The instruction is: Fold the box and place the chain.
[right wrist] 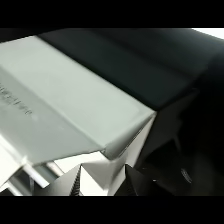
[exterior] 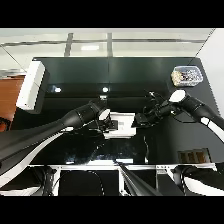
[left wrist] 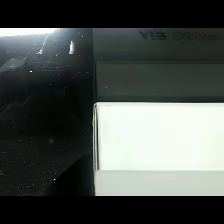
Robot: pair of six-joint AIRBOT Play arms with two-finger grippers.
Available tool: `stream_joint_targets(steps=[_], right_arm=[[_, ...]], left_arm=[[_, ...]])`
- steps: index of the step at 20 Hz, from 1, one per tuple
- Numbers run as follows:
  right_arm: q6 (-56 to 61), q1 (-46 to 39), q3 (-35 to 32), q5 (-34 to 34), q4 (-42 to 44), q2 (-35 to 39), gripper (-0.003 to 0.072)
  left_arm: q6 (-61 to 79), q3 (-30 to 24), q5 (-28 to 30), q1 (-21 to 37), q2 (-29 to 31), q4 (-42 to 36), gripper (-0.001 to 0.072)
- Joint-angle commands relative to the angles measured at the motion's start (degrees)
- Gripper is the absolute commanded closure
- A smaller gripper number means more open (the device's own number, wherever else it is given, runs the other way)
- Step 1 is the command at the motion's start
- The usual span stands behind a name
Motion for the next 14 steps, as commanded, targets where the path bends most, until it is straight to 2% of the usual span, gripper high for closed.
stream_joint_targets(steps=[1,11,14], right_arm=[[8.59,3.69,1.75,-1.75,-7.65,-0.02,0.0383],[15.93,10.05,1.77,-6.14,-13.68,-0.02,0.0383],[19.76,12.44,1.79,-8.39,-18.36,-0.02,0.0383]], left_arm=[[0.00,0.04,-0.04,0.04,0.02,-0.02,0.0682],[0.00,0.04,-0.07,0.04,0.02,-0.02,0.0681],[0.00,0.04,-0.09,0.04,0.02,-0.02,0.0681]])
